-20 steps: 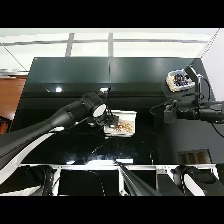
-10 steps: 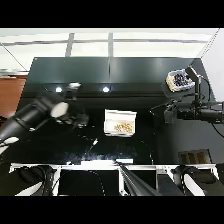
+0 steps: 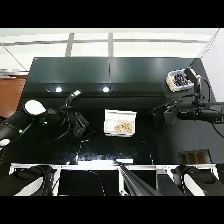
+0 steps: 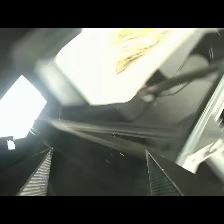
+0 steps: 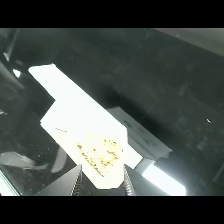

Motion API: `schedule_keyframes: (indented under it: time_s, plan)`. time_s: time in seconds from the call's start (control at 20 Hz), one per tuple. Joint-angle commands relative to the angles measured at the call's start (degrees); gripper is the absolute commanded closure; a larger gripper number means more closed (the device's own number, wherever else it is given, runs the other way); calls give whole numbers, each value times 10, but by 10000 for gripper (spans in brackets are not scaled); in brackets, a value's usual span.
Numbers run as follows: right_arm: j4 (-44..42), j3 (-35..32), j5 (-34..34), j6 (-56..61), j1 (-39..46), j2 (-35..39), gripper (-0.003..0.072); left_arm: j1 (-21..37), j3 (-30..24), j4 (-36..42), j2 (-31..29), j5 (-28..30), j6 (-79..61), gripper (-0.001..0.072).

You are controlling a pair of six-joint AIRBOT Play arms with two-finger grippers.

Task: Fold the box and place the chain.

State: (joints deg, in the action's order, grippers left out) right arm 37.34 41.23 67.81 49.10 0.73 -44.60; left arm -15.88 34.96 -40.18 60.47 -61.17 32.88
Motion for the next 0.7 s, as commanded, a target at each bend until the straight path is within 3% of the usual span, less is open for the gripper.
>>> schedule_keyframes:
  time_s: [0.0,0.05,0.25,0.65]
  plan:
    - [7,0,2,0,0,0,364,-38,-7,42,2,63,-307,-1]
    - [8,0,1,0,0,0,364,-53,-7,37,5,87,-336,-1]
    - [8,0,1,0,0,0,364,-107,1,-110,29,129,-391,0]
    - [7,0,1,0,0,0,364,-78,47,76,160,109,-427,1]
